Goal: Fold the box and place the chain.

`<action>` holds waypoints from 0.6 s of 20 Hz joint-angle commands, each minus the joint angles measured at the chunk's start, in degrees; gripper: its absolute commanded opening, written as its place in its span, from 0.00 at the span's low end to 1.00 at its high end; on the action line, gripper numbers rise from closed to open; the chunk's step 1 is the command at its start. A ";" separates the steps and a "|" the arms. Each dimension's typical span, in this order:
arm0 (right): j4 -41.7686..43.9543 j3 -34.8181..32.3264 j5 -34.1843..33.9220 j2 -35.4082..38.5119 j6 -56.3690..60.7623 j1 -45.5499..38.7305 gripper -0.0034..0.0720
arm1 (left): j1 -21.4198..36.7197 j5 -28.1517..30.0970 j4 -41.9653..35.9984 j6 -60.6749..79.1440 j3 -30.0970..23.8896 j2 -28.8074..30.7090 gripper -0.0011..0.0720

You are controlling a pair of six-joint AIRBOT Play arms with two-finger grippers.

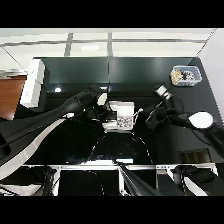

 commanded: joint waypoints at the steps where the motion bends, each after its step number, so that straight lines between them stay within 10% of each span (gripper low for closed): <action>1: 2.93 4.35 7.41 6.16 10.23 -2.54 0.05 | -0.02 0.00 0.00 0.00 0.00 0.00 0.05; 5: 21.75 5.77 2.67 5.55 10.19 0.09 0.06 | -0.02 0.00 0.00 0.00 0.00 0.00 0.05; 9: 18.71 5.77 0.02 -0.96 10.27 7.37 0.08 | -0.02 -0.02 0.02 0.00 0.00 0.00 0.05; 10: 17.07 5.77 -0.28 -3.04 10.47 8.63 0.30 | -0.02 0.00 0.02 0.00 0.00 0.00 0.05; 12: 10.93 5.77 -0.39 -4.68 13.05 8.22 0.40 | -0.02 0.02 0.02 0.00 0.00 0.00 0.05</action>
